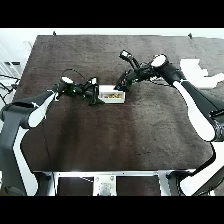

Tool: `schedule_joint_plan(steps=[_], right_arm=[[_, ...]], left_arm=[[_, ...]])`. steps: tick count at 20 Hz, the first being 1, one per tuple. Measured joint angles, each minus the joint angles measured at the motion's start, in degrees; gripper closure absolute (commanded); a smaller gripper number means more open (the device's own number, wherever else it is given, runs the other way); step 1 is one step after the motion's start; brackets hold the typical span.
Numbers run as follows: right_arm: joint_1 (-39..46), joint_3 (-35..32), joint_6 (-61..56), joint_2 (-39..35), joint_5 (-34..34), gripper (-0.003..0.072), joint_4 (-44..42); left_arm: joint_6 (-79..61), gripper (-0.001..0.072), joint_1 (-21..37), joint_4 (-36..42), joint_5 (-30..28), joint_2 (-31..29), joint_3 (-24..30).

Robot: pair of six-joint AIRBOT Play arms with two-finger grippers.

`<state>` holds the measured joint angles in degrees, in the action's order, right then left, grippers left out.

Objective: Fold the box and place the chain.

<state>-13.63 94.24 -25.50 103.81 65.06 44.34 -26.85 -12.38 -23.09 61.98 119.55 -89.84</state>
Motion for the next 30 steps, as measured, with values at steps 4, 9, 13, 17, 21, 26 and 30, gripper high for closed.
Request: schedule_joint_plan(steps=[4, 9, 13, 17, 21, 26, 30], right_arm=[[-0.31, 0.37, 1.79, 0.0, -0.68, 0.0172, 0.17], [-0.63, 0.52, 3.23, 0.0, -0.74, 0.0209, 0.24], [-0.81, 0.52, 3.61, 0.09, 0.52, 0.0267, 0.63], [-1.29, 0.52, 3.72, 0.79, 1.11, 0.0343, 1.27], [-1.66, 0.68, 4.7, 1.31, 1.16, 0.0395, 1.55], [-1.86, 1.22, 5.11, 1.4, 1.49, 0.0488, 1.73], [-1.92, 1.33, 5.16, 1.4, 2.25, 0.055, 1.7]], left_arm=[[0.0, 0.043, 0.0, 0.0, 0.02, 0.0, 0.0], [0.0, 0.043, 0.0, 0.0, 0.02, 0.0, 0.0], [0.0, 0.043, 0.0, 0.0, 0.02, 0.0, 0.0], [0.0, 0.043, 0.0, 0.0, 0.02, 0.0, 0.0], [0.0, 0.043, 0.0, 0.0, 0.02, 0.0, 0.0], [0.0, 0.043, 0.0, 0.0, 0.0, 0.0, 0.0], [0.0, 0.043, 0.0, 0.0, 0.0, 0.0, 0.0]])
